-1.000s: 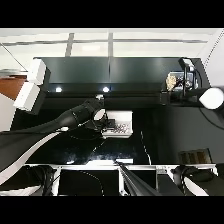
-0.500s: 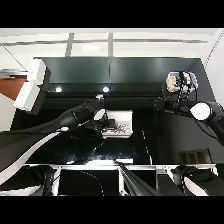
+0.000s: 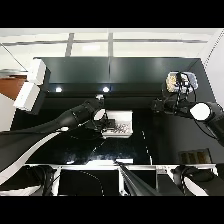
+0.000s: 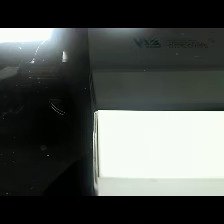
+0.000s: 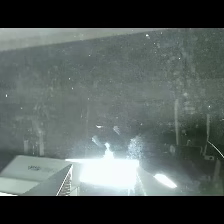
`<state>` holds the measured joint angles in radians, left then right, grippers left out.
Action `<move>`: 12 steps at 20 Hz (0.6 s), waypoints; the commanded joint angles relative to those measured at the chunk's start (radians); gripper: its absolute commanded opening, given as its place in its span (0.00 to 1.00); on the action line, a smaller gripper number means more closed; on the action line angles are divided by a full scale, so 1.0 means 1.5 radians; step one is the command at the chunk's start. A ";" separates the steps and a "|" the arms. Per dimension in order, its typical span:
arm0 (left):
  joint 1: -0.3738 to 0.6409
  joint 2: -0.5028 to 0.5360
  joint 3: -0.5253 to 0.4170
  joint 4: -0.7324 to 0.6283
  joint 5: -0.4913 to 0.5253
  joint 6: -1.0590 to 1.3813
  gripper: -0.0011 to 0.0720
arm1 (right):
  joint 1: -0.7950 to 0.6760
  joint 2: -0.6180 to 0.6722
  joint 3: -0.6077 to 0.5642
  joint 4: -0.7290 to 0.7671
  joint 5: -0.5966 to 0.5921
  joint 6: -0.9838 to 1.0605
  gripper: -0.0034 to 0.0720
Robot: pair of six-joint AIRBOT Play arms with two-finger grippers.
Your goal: Fold the box and place the chain.
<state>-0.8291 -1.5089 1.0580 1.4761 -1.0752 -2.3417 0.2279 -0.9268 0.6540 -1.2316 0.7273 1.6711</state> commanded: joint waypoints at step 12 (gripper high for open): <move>0.005 0.002 0.000 0.003 -0.006 -0.003 0.05 | 0.000 0.001 0.000 0.001 -0.001 -0.007 0.65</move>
<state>-0.8177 -1.5082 1.0580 1.4761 -1.0824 -2.3417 0.2279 -0.9268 0.6540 -1.2312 0.7261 1.6600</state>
